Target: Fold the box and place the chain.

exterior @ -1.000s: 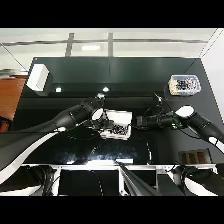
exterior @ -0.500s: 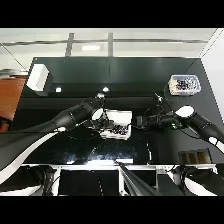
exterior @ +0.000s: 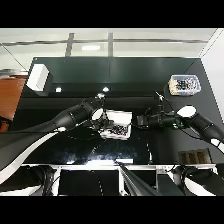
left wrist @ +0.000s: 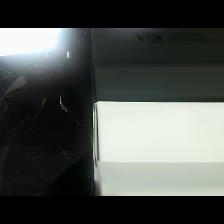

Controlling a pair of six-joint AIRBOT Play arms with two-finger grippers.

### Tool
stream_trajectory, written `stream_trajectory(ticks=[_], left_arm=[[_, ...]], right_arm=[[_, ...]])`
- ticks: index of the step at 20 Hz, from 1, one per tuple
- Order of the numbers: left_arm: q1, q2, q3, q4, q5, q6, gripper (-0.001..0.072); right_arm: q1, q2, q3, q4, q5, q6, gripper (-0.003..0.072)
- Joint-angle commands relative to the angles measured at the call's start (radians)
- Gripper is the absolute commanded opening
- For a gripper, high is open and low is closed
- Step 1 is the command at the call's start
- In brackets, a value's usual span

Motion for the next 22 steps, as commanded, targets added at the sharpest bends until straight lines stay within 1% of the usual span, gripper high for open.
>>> stream_trajectory(ticks=[1, 5, 12, 13, 14, 20, 22], left_arm=[[0.0, 0.0, 0.0, 0.0, 0.0, 0.0, 0.0031], [0.0, 0.0, 0.0, 0.0, -0.001, 0.0, 0.0031], [0.0, 0.0, 0.0, 0.0, 0.0, 0.0, 0.0031], [0.0, 0.0, 0.0, 0.0, 0.0, 0.0, 0.0031], [0.0, 0.0, 0.0, 0.0, 0.0, 0.0, 0.0031], [0.0, 0.0, 0.0, 0.0, -0.001, 0.0, 0.0031], [0.001, 0.0, 0.0, 0.0, -0.001, 0.0, 0.0031]], right_arm=[[0.0, 0.005, 0.001, 0.003, 0.012, 0.0, 0.0131], [0.0, 0.005, 0.001, -0.024, 0.014, 0.004, 0.0132], [0.0, 0.005, 0.001, -0.012, 0.043, 0.005, 0.0129], [0.0, 0.005, 0.001, -0.012, 0.043, 0.005, 0.0109], [0.0, 0.005, 0.001, -0.013, 0.043, 0.004, 0.006], [0.0, 0.005, 0.002, -0.012, 0.048, 0.004, 0.006], [0.0, 0.005, 0.006, -0.011, 0.085, 0.003, 0.0059]])
